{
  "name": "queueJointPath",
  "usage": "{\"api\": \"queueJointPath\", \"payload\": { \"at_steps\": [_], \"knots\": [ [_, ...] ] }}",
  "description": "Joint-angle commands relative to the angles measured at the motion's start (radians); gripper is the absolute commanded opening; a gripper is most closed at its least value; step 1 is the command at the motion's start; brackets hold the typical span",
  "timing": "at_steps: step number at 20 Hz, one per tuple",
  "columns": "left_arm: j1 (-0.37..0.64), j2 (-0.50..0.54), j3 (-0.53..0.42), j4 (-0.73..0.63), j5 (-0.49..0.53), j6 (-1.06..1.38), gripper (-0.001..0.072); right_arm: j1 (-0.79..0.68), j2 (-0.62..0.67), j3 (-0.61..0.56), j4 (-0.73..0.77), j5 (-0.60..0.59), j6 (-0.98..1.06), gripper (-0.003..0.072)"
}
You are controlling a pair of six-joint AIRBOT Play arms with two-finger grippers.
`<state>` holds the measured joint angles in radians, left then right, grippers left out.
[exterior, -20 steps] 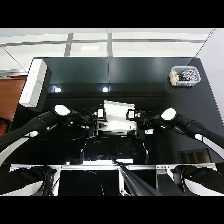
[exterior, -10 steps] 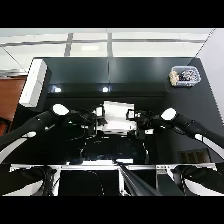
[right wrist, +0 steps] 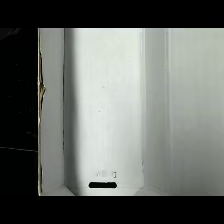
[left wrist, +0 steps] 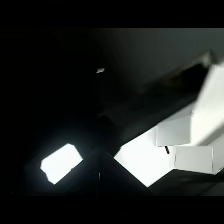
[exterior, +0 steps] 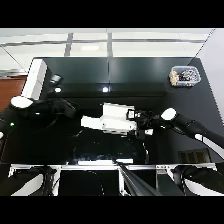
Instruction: Fold the box and place the chain.
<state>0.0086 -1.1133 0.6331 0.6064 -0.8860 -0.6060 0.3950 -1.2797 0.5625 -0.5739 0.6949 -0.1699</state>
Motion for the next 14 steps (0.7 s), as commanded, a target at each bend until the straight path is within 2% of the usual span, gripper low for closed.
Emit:
{"api": "queueJointPath", "payload": {
  "at_steps": [1, 3, 4, 5, 7, 9, 14],
  "knots": [
    [0.211, -0.064, -0.001, 0.014, -0.207, -0.404, 0.0027, 0.0, -0.001, 0.001, 0.0, 0.001, 0.0, 0.001],
    [0.254, -0.17, -0.001, -0.027, -0.349, -0.416, 0.0028, 0.0, -0.001, 0.001, 0.0, 0.001, 0.0, 0.001],
    [0.257, -0.228, 0.001, -0.042, -0.396, -0.41, 0.0026, 0.0, -0.001, 0.001, 0.0, 0.001, 0.0, 0.001],
    [0.251, -0.271, 0.002, -0.037, -0.4, -0.408, 0.0026, 0.0, -0.001, 0.001, 0.0, 0.001, 0.0, 0.001],
    [0.237, -0.322, 0.001, -0.027, -0.334, -0.414, 0.0025, 0.0, -0.001, 0.001, 0.0, 0.001, 0.0, 0.001],
    [0.211, -0.33, 0.002, -0.027, -0.251, -0.434, 0.0025, 0.0, -0.001, 0.001, 0.0, 0.001, 0.0, 0.001],
    [0.041, -0.331, 0.005, -0.019, -0.216, -0.441, 0.0025, 0.0, -0.001, 0.001, 0.0, 0.001, 0.0, 0.001]
  ]
}}
